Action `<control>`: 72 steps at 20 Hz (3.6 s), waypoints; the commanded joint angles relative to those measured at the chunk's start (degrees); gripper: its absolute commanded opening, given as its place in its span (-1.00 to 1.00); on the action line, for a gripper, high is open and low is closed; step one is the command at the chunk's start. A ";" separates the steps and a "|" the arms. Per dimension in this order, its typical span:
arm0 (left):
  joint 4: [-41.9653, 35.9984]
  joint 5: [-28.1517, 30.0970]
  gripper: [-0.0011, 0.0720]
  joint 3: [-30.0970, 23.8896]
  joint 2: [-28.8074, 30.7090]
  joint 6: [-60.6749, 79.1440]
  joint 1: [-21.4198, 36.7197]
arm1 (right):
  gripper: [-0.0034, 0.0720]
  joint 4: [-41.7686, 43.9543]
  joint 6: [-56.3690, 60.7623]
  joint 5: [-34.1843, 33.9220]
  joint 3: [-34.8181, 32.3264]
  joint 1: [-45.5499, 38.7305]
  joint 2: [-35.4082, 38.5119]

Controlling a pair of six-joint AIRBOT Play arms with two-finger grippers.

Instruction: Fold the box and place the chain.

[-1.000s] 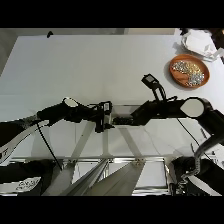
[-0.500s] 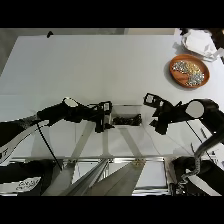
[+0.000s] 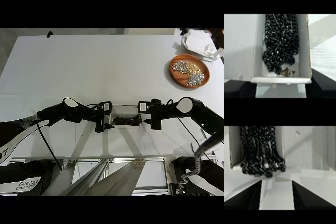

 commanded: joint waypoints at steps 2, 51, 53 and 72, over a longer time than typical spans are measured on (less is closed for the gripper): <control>0.02 0.02 -0.08 0.00 0.00 0.02 0.00 | 0.19 5.42 -4.17 -1.31 -0.04 1.51 -0.63; 0.00 0.02 -0.08 0.00 0.00 0.02 0.00 | -0.77 27.36 2.43 -1.81 -0.04 9.53 5.97; 0.02 0.02 -0.08 0.00 0.00 0.02 0.00 | -0.35 27.21 3.74 -2.47 -0.04 9.53 5.49; 0.02 0.02 -0.08 0.00 0.00 0.02 0.00 | -0.86 -5.66 49.77 -9.07 12.26 9.46 11.87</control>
